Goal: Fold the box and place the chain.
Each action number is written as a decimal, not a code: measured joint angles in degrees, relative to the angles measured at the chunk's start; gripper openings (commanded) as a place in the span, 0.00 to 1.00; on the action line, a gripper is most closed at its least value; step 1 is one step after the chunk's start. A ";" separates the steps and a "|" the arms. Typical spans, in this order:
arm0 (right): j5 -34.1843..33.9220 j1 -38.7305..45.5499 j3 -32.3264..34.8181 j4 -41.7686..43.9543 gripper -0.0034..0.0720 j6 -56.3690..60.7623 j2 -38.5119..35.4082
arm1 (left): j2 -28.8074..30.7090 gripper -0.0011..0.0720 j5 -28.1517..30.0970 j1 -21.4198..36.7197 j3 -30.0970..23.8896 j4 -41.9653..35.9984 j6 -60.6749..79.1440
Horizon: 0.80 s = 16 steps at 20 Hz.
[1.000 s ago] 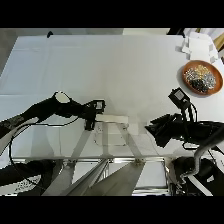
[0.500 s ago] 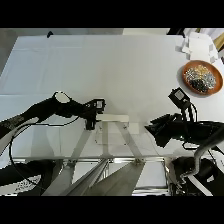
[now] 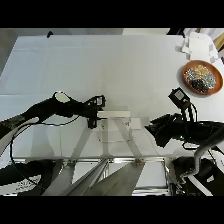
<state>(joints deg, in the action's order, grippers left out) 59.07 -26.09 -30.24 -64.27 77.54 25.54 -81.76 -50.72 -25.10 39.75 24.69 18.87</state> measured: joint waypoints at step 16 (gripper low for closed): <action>-0.02 0.00 0.00 -0.44 0.50 -0.02 0.00 | -0.59 0.02 1.75 -0.79 2.19 6.38 -5.01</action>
